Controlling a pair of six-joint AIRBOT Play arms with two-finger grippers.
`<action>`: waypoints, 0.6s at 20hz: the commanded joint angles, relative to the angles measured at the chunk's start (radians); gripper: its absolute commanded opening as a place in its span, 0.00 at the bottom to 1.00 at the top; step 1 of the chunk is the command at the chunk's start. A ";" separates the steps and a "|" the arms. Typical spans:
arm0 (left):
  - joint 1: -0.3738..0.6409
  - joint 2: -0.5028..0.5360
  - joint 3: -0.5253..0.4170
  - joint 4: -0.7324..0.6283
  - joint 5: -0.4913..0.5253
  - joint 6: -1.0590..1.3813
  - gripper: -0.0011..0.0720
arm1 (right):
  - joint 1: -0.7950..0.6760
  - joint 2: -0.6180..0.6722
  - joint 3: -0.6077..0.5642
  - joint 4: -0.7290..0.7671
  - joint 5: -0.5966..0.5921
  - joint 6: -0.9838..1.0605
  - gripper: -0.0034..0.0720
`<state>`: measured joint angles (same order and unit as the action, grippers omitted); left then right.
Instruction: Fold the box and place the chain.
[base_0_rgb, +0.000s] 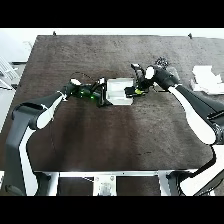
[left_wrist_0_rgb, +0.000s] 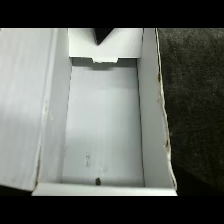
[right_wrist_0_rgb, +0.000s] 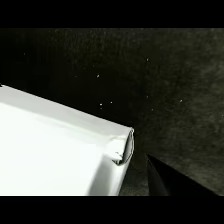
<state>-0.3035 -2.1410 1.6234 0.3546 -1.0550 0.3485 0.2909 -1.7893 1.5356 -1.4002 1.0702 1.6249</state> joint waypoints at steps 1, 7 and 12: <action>0.000 0.001 0.001 0.000 -0.002 0.000 0.39 | 0.023 -0.006 0.026 -0.063 0.015 0.062 0.63; 0.000 0.001 0.001 0.000 -0.003 0.000 0.39 | 0.058 -0.037 0.072 -0.113 0.087 0.112 0.59; 0.000 0.001 0.001 0.000 -0.003 0.000 0.39 | 0.074 -0.057 0.111 -0.216 0.128 0.179 0.59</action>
